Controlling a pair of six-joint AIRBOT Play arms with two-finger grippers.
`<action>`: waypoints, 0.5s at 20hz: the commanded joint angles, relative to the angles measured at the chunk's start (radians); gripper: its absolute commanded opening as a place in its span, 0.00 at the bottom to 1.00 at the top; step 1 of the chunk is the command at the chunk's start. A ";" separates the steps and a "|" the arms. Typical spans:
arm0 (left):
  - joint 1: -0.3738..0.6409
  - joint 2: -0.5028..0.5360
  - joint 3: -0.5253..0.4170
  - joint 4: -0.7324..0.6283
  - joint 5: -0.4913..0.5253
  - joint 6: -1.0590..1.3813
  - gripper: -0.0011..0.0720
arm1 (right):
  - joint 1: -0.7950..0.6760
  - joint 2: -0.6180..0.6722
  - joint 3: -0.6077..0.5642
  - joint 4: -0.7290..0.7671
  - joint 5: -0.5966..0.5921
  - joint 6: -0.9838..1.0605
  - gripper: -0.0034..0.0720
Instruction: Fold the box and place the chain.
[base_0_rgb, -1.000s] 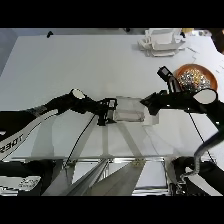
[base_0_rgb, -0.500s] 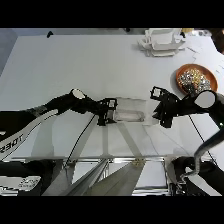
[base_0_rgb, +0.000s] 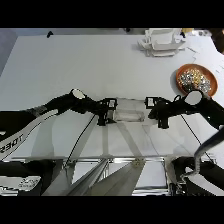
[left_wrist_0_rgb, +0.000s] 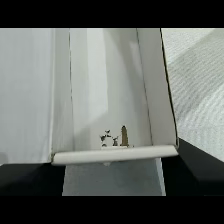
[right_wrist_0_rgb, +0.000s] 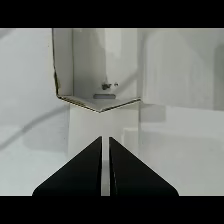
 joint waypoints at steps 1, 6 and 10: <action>0.001 0.000 0.000 0.000 0.000 0.000 0.30 | 0.000 -0.009 -0.037 0.027 -0.039 -0.111 0.11; 0.001 0.000 0.000 0.000 0.000 0.000 0.30 | 0.000 -0.009 -0.058 0.162 -0.066 -0.204 0.11; 0.001 0.000 0.000 0.000 0.000 0.000 0.30 | 0.000 -0.011 -0.061 0.183 -0.058 -0.208 0.11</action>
